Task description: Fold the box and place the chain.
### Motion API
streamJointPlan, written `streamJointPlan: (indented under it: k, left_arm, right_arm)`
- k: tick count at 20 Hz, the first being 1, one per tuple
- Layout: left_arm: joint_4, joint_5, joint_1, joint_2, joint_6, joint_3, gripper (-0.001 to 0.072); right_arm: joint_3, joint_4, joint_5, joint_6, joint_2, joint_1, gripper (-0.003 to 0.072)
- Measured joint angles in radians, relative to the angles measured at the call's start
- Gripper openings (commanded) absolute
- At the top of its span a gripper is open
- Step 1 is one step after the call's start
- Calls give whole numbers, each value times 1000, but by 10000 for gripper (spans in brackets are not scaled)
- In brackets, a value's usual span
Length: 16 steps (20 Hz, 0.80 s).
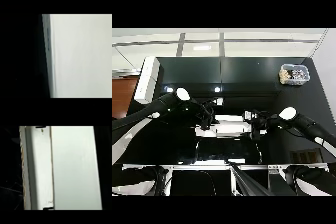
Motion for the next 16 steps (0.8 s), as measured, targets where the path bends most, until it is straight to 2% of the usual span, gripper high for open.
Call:
streamJointPlan:
  k: [16]
  left_arm:
    - [0,-3,0,0,-1,0,26]
  right_arm:
    - [0,-6,-2,-95,-68,-42,705]
